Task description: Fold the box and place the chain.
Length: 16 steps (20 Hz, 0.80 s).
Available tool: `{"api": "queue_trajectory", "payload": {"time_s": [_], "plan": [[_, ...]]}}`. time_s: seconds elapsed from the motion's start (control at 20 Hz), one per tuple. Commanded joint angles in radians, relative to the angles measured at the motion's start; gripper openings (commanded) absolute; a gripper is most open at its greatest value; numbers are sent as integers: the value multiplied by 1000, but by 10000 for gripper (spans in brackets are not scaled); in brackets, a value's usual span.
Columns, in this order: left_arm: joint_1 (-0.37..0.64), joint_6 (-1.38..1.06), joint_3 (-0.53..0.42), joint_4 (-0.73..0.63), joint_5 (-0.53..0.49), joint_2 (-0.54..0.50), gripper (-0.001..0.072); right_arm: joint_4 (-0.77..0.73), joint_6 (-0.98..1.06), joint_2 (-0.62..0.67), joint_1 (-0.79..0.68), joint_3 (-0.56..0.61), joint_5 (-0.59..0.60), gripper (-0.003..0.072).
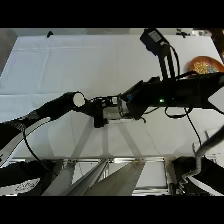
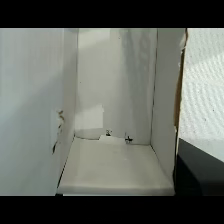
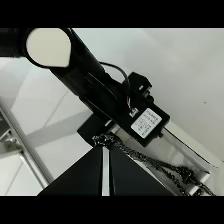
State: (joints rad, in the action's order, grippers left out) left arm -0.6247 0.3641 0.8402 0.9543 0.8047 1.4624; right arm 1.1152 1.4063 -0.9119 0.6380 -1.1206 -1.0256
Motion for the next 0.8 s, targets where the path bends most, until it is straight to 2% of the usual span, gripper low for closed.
{"api": "queue_trajectory", "payload": {"time_s": [0.0,0.2,0.45,0.6,0.75], "plan": [[0,0,0,0,0,-1,348,60,21,0,7,28,-8,10],[0,0,0,0,0,-1,348,67,31,0,7,80,6,10],[0,0,0,0,0,-1,348,75,43,0,7,221,105,10],[0,0,0,0,0,-1,348,146,98,-1,6,284,144,10],[0,0,0,0,0,-1,348,183,113,-53,6,307,123,10]]}}
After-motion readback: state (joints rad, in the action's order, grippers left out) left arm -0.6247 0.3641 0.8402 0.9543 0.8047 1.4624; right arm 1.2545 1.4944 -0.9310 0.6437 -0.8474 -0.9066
